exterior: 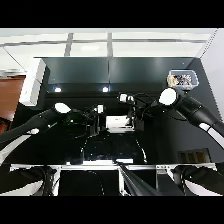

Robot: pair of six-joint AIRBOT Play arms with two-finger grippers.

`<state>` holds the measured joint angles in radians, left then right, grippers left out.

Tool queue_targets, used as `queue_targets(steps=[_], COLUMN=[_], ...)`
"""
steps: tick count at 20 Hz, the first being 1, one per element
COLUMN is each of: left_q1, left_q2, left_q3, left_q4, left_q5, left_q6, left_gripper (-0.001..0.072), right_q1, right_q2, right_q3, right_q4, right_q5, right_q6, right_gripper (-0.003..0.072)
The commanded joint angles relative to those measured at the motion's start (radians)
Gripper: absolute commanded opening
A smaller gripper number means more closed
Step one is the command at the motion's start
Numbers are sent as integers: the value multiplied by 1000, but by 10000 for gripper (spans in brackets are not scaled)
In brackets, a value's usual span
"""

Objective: Fold the box and place the chain.

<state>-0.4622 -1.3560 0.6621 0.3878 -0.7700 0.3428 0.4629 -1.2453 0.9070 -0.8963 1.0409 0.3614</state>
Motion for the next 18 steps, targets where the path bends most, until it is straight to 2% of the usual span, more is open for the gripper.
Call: queue_targets(steps=[1,18], left_q1=[0,0], left_q2=[0,0], left_q3=[1,1], left_q4=[0,0], left_q5=[0,0], left_q6=[0,0], left_gripper=[344,344], right_q1=[1,15], right_q2=[0,-22], right_q3=[0,-32], right_q4=[1,1], right_q5=[2,1], right_q6=[6,13], right_gripper=[336,337])
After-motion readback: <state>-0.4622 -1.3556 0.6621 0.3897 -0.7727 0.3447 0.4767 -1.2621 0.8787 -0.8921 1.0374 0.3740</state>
